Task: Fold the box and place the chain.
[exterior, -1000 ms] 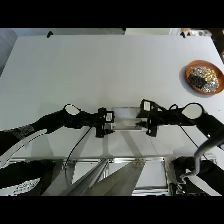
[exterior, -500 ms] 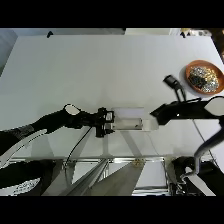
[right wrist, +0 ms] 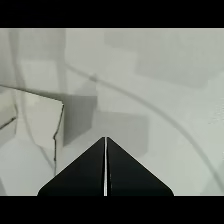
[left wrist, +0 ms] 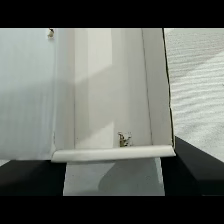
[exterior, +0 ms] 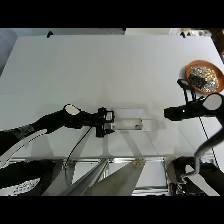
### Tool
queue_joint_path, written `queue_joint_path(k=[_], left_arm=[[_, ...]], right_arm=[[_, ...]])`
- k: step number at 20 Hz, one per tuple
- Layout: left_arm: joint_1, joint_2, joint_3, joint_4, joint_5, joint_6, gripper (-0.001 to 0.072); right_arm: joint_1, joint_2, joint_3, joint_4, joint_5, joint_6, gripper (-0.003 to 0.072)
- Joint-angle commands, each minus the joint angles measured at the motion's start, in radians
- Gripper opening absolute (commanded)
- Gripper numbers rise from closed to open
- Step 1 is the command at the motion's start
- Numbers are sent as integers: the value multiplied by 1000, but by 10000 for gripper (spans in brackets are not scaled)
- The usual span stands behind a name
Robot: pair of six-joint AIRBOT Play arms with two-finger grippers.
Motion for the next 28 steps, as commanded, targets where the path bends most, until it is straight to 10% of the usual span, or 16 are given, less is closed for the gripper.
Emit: queue_joint_path(k=[1, 14, 22, 28], left_arm=[[0, 1, 0, 0, 0, 0, 211], [0, 1, 0, 0, 0, 0, 211], [0, 1, 0, 0, 0, 0, 211], [0, 1, 0, 0, 0, 0, 211]], right_arm=[[-2, -27, -72, 14, -58, 16, 19], [268, -149, -103, 85, -218, -6, 19], [268, -2, -103, 148, -201, -41, 23], [268, 4, -103, 404, -171, -201, 166]])
